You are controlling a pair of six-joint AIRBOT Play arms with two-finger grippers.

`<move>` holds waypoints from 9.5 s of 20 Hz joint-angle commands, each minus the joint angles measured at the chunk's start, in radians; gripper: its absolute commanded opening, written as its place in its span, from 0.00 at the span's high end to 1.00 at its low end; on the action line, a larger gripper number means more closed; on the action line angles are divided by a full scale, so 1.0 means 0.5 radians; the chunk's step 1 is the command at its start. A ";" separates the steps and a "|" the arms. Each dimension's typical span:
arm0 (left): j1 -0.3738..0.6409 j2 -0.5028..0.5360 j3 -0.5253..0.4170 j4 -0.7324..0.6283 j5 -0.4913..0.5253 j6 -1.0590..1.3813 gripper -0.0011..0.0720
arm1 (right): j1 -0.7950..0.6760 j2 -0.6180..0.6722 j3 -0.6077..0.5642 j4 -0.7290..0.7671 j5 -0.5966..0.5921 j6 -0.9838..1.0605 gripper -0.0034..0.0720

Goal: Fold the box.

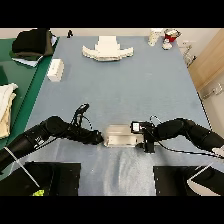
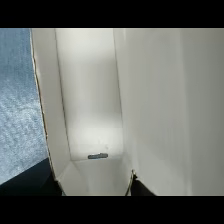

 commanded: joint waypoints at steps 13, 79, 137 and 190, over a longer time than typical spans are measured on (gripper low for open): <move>-0.112 -0.109 0.109 -0.185 0.092 -0.015 0.36 | 0.001 -0.002 0.001 0.001 -0.001 0.001 0.34; -1.083 -1.104 1.096 1.669 -0.459 -2.408 0.66 | 0.001 -0.002 0.001 0.001 0.000 0.001 0.34; -1.282 -1.193 1.252 1.937 -0.732 -2.632 0.31 | 0.001 -0.002 0.001 0.001 -0.001 0.001 0.34; -0.414 0.165 0.529 0.858 -0.847 1.221 0.96 | 0.001 -0.002 0.001 0.001 -0.001 0.001 0.34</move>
